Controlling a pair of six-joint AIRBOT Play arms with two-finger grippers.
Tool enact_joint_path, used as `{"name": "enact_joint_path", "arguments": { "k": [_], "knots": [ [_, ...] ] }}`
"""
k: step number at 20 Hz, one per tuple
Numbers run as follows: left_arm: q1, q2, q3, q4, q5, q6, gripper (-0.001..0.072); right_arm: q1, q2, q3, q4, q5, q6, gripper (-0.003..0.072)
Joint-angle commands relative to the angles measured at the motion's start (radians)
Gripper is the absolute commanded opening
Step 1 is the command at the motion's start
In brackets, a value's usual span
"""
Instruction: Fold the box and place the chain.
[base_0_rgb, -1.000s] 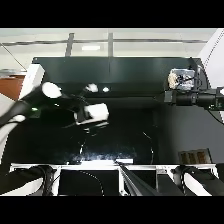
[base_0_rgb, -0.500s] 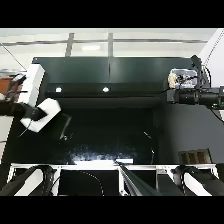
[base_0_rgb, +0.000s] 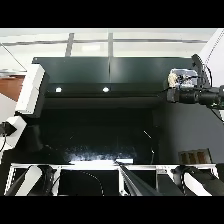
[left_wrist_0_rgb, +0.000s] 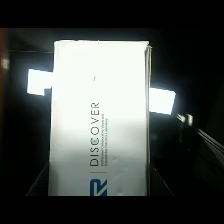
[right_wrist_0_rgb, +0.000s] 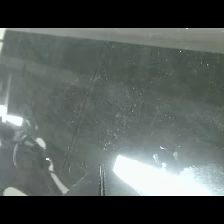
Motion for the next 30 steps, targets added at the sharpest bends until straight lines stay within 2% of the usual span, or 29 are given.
{"name": "enact_joint_path", "arguments": {
  "k": [1, 3, 6, 7, 8, 9, 14, 18, 19, 20, 21, 22, 24, 25, 26, 28, 30],
  "knots": [
    [0.043, -0.011, -0.014, -0.091, 0.104, 0.146, 0.0182, -0.001, 0.0, 0.0, 0.0, -0.015, 0.0, 0.0032],
    [0.043, -0.036, -0.029, -0.189, 0.109, 0.29, 0.0182, -0.001, 0.0, 0.001, 0.0, -0.019, 0.001, 0.0032],
    [0.043, -0.071, -0.033, -0.208, 0.148, 0.337, 0.0184, -0.001, 0.0, 0.001, 0.0, -0.019, 0.004, 0.0032],
    [0.042, -0.079, -0.033, -0.217, 0.17, 0.339, 0.0212, -0.001, 0.0, 0.001, 0.0, -0.02, 0.004, 0.0032],
    [0.037, -0.088, -0.036, -0.233, 0.208, 0.348, 0.0504, -0.001, 0.0, 0.0, 0.0, -0.022, 0.005, 0.0032],
    [0.025, -0.097, -0.045, -0.251, 0.25, 0.372, 0.0705, -0.001, 0.0, 0.001, 0.0, -0.023, 0.005, 0.0032],
    [-0.051, -0.065, -0.024, -0.25, 0.21, 0.372, 0.0705, -0.001, 0.0, 0.001, 0.001, -0.022, 0.013, 0.0032],
    [-0.113, 0.064, 0.098, -0.285, 0.174, 0.3, 0.0701, -0.001, 0.002, 0.014, -0.006, -0.016, 0.011, 0.0032],
    [-0.13, 0.096, 0.132, -0.349, 0.188, 0.23, 0.0667, -0.001, 0.002, 0.035, -0.025, -0.008, 0.012, 0.0032],
    [-0.151, 0.117, 0.163, -0.424, 0.183, 0.166, 0.045, -0.001, 0.003, 0.061, -0.063, 0.002, 0.024, 0.0032],
    [-0.184, 0.135, 0.192, -0.489, 0.165, 0.107, 0.0076, -0.001, 0.006, 0.087, -0.145, 0.002, 0.089, 0.0032],
    [-0.226, 0.153, 0.214, -0.519, 0.142, 0.052, 0.0029, -0.001, 0.013, 0.116, -0.306, 0.003, 0.211, 0.0031],
    [-0.363, 0.209, 0.21, -0.484, 0.144, -0.105, 0.0028, -0.001, 0.062, 0.132, -0.664, 0.005, 0.426, 0.0031],
    [-0.448, 0.248, 0.187, -0.435, 0.148, -0.174, 0.0027, -0.001, 0.111, 0.117, -0.787, -0.009, 0.495, 0.0031],
    [-0.527, 0.288, 0.15, -0.38, 0.161, -0.238, 0.0028, -0.001, 0.175, 0.074, -0.835, -0.061, 0.533, 0.0032],
    [-0.668, 0.367, 0.034, -0.261, 0.224, -0.341, 0.0028, -0.001, 0.283, -0.061, -0.838, -0.206, 0.562, 0.0033],
    [-0.748, 0.415, -0.042, -0.141, 0.27, -0.412, 0.0028, -0.001, 0.331, -0.176, -0.842, -0.306, 0.564, 0.0031]
  ]
}}
